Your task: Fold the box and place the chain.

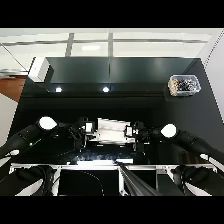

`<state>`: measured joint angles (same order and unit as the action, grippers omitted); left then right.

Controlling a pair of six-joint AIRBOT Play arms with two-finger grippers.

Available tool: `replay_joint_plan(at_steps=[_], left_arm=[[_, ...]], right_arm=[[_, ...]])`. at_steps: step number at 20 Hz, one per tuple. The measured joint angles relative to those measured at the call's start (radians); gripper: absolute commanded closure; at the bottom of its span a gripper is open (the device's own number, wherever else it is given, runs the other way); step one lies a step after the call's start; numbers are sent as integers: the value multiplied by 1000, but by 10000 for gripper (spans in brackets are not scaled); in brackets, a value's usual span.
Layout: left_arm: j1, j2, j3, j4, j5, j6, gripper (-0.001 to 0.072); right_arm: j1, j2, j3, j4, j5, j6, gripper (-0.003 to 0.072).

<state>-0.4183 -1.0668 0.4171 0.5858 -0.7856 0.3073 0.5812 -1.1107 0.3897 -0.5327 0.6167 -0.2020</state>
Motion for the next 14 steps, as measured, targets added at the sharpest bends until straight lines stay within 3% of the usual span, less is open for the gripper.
replay_joint_plan(at_steps=[14], left_arm=[[-43, 0, 0, -61, 9, -18, 508]], right_arm=[[0, 0, 0, 0, 0, 0, 272]])
